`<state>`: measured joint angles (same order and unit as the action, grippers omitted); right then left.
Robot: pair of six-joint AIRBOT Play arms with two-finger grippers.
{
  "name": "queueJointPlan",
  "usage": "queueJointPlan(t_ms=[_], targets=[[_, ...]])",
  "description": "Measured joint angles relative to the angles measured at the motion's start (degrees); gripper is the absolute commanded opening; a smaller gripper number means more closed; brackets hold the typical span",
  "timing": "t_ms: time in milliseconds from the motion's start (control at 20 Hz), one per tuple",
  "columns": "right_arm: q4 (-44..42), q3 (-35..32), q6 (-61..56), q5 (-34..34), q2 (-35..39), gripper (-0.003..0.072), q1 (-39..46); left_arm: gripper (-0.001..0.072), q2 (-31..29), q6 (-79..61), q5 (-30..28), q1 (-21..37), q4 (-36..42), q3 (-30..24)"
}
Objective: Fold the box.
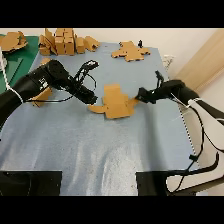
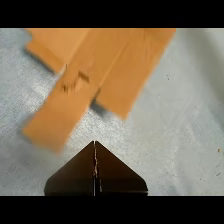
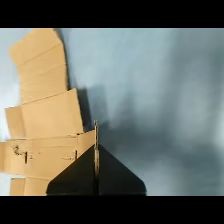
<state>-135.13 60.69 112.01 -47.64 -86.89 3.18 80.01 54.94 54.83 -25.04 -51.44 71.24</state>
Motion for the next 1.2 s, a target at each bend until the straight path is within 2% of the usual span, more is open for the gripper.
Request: queueJointPlan(t_ms=[100, 150, 200, 400, 650, 850, 1150, 1200], targets=[[-0.87, -6.60, -0.17, 3.19, 3.08, 0.0018, -3.87, 0.0011, 0.00, 0.00, 0.00, 0.00, 0.00, 0.00], [-0.96, -8.90, -0.72, 4.70, 4.07, 0.0153, -5.18, 0.0010, 0.00, 0.00, 0.00, 0.00, 0.00, 0.00], [-0.72, -10.51, -0.96, 5.05, 4.76, 0.0250, -6.14, 0.0010, 0.00, 0.00, -0.02, 0.00, 0.00, 0.00], [-0.04, -11.78, -1.46, 4.52, 6.05, 0.0250, -6.43, 0.0011, 0.00, 0.00, -0.02, 0.00, 0.00, 0.00], [2.80, -6.47, -1.53, -1.60, 5.86, 0.0249, -2.73, 0.0011, 0.00, 0.00, -0.07, 0.00, 0.00, 0.00], [3.98, -1.16, -1.51, -9.77, 2.86, 0.0238, -0.98, 0.0011, 0.00, 0.02, -0.24, 0.00, 0.02, 0.00], [0.50, 1.44, 1.55, -16.39, -2.97, 0.0225, -1.16, 0.0011, 0.00, 0.00, -0.31, 0.00, 0.02, 0.00], [0.09, 1.79, 2.01, -16.87, -3.63, 0.0147, -1.25, 0.0011, 0.00, 0.00, -0.31, 0.02, 0.00, 0.00]])
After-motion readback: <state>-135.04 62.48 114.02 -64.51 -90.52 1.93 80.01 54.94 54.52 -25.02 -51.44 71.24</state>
